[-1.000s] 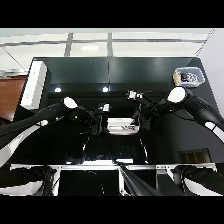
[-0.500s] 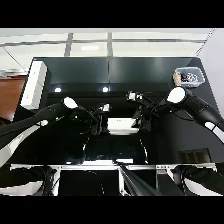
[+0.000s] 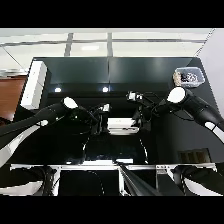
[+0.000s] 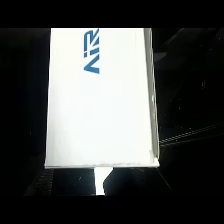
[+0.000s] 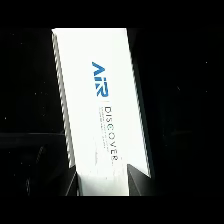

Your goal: Fold the box and place the chain.

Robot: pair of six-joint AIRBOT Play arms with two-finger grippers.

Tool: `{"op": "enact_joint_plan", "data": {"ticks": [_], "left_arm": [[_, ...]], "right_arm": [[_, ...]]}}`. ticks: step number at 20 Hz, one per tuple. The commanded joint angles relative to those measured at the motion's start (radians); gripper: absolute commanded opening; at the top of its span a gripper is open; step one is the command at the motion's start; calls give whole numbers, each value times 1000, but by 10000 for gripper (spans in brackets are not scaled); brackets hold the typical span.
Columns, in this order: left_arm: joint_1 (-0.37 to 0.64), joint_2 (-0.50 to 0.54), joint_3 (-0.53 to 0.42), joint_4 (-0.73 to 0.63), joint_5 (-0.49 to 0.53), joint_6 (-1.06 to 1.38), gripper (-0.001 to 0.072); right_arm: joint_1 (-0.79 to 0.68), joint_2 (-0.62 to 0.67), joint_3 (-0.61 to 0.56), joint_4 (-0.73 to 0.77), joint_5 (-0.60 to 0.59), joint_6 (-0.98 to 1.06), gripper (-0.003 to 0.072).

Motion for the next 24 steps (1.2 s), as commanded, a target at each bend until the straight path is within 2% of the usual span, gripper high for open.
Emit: {"op": "enact_joint_plan", "data": {"ticks": [1, 9, 11, 24], "left_arm": [[-1, -1, 0, 0, 0, 0, 445], [-1, -1, 0, 0, 0, 0, 445], [-1, -1, 0, 0, 0, 0, 445], [-1, -1, 0, 0, 0, 0, 445]], "right_arm": [[1, 0, 0, -1, 2, 1, 312], [1, 0, 0, -19, 43, 1, 315], [1, 0, 0, -20, 40, 1, 414], [3, -1, -5, -73, 21, 35, 411]]}}
